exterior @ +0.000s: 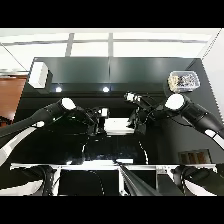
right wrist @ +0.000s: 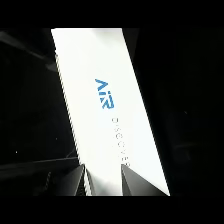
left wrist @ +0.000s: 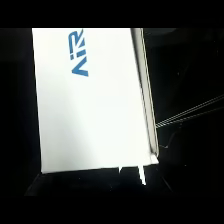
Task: Fold the box and place the chain.
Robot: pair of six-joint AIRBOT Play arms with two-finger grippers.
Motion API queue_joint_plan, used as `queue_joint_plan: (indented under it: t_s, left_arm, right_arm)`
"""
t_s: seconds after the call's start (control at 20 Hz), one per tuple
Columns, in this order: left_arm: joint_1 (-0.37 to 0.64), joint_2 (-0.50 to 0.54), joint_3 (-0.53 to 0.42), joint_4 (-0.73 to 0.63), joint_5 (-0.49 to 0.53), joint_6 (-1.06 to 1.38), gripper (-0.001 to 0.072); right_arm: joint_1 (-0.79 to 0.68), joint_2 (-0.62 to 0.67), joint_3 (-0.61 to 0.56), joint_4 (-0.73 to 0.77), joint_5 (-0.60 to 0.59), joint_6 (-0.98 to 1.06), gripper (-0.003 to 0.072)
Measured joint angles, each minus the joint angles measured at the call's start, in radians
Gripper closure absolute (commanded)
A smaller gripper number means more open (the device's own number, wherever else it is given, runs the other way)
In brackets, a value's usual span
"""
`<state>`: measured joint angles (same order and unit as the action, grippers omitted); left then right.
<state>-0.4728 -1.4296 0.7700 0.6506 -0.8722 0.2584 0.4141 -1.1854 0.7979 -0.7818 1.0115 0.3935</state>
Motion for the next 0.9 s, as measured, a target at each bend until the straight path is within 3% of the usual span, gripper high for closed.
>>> queue_joint_plan:
  t_s: [0.9]
  left_arm:
    - [0.000,0.000,0.000,0.001,0.000,0.001,0.0301]
  right_arm:
    - [-0.001,-0.010,-0.010,-0.002,0.005,0.012,0.0421]
